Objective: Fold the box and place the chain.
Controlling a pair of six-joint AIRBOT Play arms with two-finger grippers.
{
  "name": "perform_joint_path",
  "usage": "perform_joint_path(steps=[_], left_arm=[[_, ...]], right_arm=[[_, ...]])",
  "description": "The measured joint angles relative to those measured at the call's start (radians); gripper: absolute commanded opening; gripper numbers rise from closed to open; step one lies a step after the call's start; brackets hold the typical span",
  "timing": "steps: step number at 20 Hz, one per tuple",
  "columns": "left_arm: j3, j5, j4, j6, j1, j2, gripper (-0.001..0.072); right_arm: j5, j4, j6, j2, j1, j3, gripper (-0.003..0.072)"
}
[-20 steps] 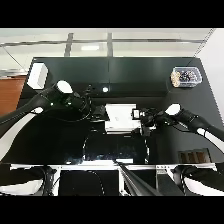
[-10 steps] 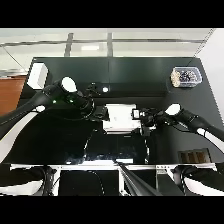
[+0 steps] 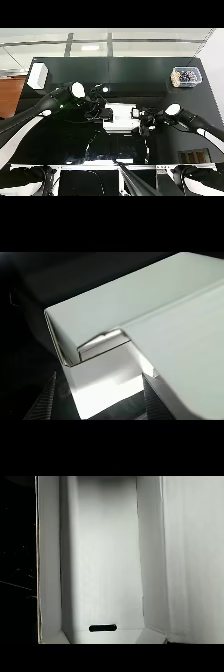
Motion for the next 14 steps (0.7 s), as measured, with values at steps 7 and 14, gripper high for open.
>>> perform_joint_path(steps=[7,14], left_arm=[[0.001,0.046,0.058,-0.092,-0.045,0.0,0.0482],[0.006,0.067,0.111,-0.158,-0.08,0.0,0.0482]], right_arm=[[-0.002,0.002,0.001,0.0,0.0,0.0,0.0124],[-0.001,0.002,0.001,0.0,0.0,0.0,0.0124]])
